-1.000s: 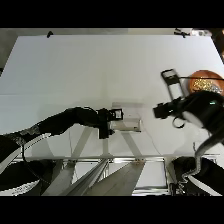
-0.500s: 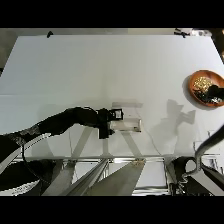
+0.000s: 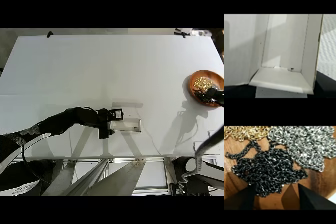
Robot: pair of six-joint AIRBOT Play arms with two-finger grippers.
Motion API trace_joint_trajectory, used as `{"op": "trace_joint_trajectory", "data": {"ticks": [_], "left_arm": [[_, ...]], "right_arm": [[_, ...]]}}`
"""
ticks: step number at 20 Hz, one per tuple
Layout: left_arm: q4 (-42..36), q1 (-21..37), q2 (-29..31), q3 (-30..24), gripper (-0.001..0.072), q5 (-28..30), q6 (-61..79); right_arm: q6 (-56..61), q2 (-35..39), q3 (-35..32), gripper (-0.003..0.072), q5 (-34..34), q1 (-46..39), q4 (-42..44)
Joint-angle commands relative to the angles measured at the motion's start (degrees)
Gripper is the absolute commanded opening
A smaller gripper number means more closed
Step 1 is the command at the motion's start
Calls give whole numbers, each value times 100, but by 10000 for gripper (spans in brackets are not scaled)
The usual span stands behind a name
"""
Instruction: Fold the box and place the chain.
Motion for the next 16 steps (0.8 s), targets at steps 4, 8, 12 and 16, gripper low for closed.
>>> {"op": "trace_joint_trajectory", "data": {"ticks": [4,8,12,16], "left_arm": [[2,4,0,0,138,2,2],[2,4,0,0,138,2,2],[2,4,0,0,138,0,2],[2,4,0,0,138,0,2]], "right_arm": [[-374,-155,37,404,76,-31,560],[-376,-162,37,402,44,-35,549],[-372,-310,37,400,50,-37,535],[-365,-422,37,224,52,-37,535]]}}
